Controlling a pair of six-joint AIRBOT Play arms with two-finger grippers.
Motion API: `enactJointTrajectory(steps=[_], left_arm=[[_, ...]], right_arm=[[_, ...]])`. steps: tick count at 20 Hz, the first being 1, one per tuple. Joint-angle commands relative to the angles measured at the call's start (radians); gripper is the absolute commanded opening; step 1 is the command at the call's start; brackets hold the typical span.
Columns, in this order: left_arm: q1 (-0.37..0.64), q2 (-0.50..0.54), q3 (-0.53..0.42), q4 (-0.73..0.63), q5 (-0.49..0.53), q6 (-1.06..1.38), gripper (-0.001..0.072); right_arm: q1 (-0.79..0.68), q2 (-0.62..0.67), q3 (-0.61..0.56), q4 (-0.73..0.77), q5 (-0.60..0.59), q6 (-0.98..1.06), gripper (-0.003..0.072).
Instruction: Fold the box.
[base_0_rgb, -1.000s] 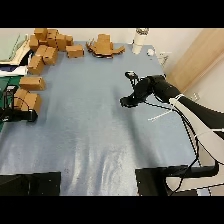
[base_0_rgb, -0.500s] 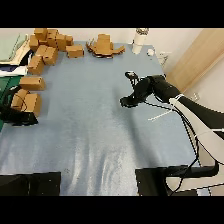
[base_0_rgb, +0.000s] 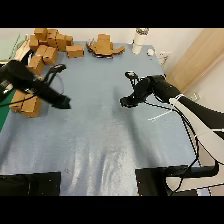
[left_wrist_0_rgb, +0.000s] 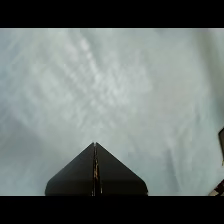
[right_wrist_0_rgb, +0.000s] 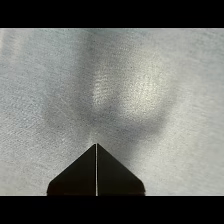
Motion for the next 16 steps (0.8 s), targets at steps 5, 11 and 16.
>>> enactJointTrajectory(steps=[5, 11, 16], left_arm=[[-0.156, -0.263, 0.229, -0.004, -0.002, -0.148, 0.0012], [-0.169, -0.29, 0.229, -0.005, 0.075, -0.148, 0.0012], [-0.169, -0.291, 0.229, -0.005, 0.073, -0.148, 0.0012]], right_arm=[[-0.001, 0.0, 0.001, 0.0, 0.0, 0.0, 0.0003], [-0.001, 0.0, 0.001, 0.0, 0.0, 0.0, 0.0004], [-0.001, 0.0, 0.001, 0.0, 0.0, 0.0, 0.0003]])
